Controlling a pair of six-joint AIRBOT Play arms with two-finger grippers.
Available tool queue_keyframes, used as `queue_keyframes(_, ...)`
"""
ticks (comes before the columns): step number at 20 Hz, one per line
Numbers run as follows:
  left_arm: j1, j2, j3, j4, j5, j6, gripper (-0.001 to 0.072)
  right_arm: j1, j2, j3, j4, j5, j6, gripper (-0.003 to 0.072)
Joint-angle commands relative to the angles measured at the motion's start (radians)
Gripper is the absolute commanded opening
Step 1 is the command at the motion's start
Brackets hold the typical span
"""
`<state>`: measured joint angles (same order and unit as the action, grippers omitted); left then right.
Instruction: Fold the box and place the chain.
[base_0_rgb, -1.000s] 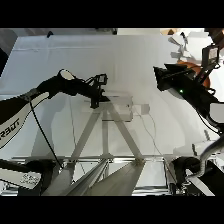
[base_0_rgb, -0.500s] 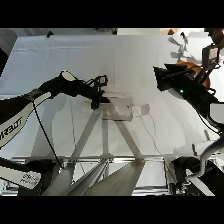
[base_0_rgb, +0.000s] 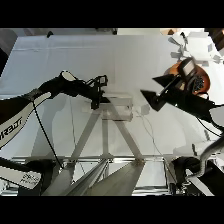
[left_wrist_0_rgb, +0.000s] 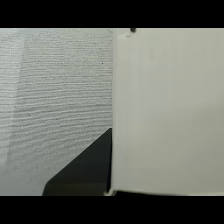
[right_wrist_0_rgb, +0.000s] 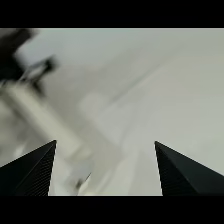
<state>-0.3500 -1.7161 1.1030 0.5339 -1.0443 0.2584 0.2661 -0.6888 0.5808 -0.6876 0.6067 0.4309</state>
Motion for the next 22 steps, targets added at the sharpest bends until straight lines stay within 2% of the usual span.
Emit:
queue_keyframes(1,-0.001,-0.001,0.000,0.000,0.000,0.000,0.0010,0.001,0.002,0.001,-0.055,0.195,-0.244,0.0699)
queue_keyframes(7,-0.001,-0.001,0.000,0.000,0.000,0.000,0.0010,0.000,-0.086,-0.011,-0.143,0.207,-0.370,0.0699)
queue_keyframes(10,-0.001,-0.001,0.000,0.001,0.000,0.000,0.0010,0.000,-0.152,-0.047,-0.116,0.217,-0.568,0.0699)
queue_keyframes(13,-0.001,-0.001,0.000,0.000,0.000,0.000,0.0010,-0.015,-0.175,-0.128,0.071,0.179,-0.815,0.0699)
queue_keyframes(15,-0.001,-0.001,0.000,0.000,0.000,0.000,0.0010,-0.084,-0.209,-0.171,0.217,0.222,-0.933,0.0690)
queue_keyframes(18,-0.001,-0.001,0.000,0.000,0.000,0.000,0.0010,-0.163,-0.306,-0.177,0.309,0.246,-1.025,0.0687)
queue_keyframes(22,-0.001,-0.001,0.000,0.000,0.000,0.000,0.0010,-0.169,-0.489,-0.177,0.378,0.245,-1.071,0.0708)
